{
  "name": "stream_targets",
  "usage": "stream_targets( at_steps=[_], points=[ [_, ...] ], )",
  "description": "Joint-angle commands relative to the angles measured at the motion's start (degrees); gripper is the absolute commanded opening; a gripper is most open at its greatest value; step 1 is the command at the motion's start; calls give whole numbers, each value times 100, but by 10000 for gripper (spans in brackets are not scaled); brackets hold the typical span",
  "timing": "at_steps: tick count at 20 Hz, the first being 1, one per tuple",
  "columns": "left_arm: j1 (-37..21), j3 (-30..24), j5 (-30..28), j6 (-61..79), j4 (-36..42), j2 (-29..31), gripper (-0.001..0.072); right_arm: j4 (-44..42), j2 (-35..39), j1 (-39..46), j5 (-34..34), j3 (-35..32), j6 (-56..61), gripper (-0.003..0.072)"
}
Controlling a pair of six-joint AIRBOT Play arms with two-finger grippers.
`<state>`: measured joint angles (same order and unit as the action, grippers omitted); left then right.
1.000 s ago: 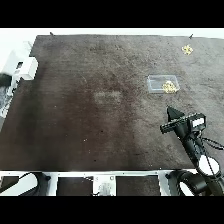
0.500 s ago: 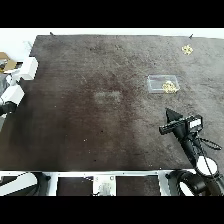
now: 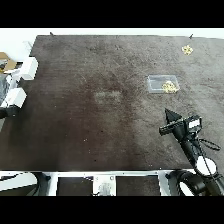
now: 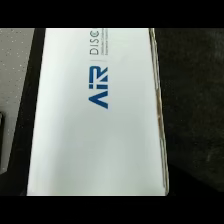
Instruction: Fold the box and place the chain.
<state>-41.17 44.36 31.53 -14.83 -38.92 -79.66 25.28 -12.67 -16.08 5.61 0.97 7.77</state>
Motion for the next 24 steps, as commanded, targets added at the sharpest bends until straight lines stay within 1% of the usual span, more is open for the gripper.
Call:
stream_targets(
  at_steps=[1,5,6,7,8,9,11,12,15,18,20,21,23,24],
  points=[
    [4,17,-57,181,33,-131,9,0,4,0,-2,-4,0,6],
    [4,17,-151,203,7,-131,12,0,4,0,-2,-4,0,6],
    [4,17,-149,216,7,-131,25,0,4,0,-2,-4,0,5],
    [4,17,-133,398,9,-131,284,0,4,0,-2,-4,0,5],
    [4,24,-136,610,9,-131,571,0,4,0,-4,-4,0,6],
    [4,63,-125,671,-7,-131,713,0,4,0,-4,-4,0,6],
    [4,214,-4,621,-9,-120,720,0,4,0,-2,-4,-2,5],
    [4,304,151,560,-7,-101,720,0,4,0,0,-4,-2,5],
    [4,542,476,254,9,131,720,0,4,0,-2,-4,-2,5],
    [4,789,555,-33,20,625,720,0,4,0,-2,-4,0,6],
    [4,984,549,-15,177,1038,720,0,4,0,-4,-4,0,6],
    [7,1141,562,-24,323,1207,720,0,4,0,-2,-4,0,6],
    [7,1471,822,-142,1180,1495,719,0,4,0,-4,-2,0,6],
    [7,1628,1097,-140,1799,1609,657,0,4,0,-4,-2,-2,6]
  ],
)
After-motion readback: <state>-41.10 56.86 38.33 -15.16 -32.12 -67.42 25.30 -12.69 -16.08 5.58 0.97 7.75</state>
